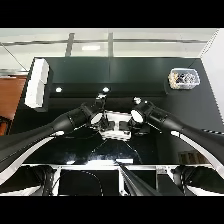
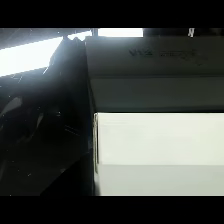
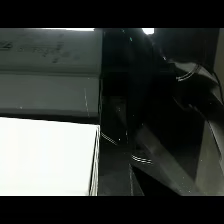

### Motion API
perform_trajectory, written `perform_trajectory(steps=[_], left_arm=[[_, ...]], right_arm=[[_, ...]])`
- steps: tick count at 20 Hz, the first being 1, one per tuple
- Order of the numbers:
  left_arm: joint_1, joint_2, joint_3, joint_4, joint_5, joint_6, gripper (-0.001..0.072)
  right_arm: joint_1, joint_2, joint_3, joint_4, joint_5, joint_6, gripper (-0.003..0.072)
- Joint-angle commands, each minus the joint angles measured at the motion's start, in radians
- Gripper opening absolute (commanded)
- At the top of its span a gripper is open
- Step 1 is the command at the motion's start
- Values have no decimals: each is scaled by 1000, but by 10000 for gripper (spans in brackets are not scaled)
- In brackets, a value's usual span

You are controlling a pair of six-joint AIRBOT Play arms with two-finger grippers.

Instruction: Fold the box and place the chain.

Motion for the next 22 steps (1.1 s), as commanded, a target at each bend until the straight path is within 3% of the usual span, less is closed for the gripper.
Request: perform_trajectory(steps=[1,3,4,6,8,9,15,16,17,19,21,22], left_arm=[[1,0,0,0,0,0,26],[1,0,0,0,0,0,26],[1,0,0,0,0,0,26],[1,0,0,0,0,0,26],[1,0,0,0,0,0,26],[1,0,0,0,0,0,26],[1,0,0,0,0,0,26],[1,0,0,-4,0,0,26],[1,0,0,-4,-1,0,26],[1,0,0,-4,-3,0,26],[1,0,0,-4,-3,0,26],[1,0,0,-4,-3,0,26]], right_arm=[[8,-22,21,-1,0,7,365],[8,-24,28,-1,-3,15,321],[8,-24,29,-9,-3,14,217],[8,-24,29,-11,-5,16,176],[8,-24,29,-11,-4,16,35],[8,-24,29,-10,-3,18,10],[8,-24,29,-8,-2,23,14],[8,-24,29,-8,-4,26,68],[8,-24,29,-8,-8,35,172],[8,-24,29,-8,-11,37,170],[10,-24,29,-9,-11,36,11],[11,-24,29,-10,-15,36,11]])
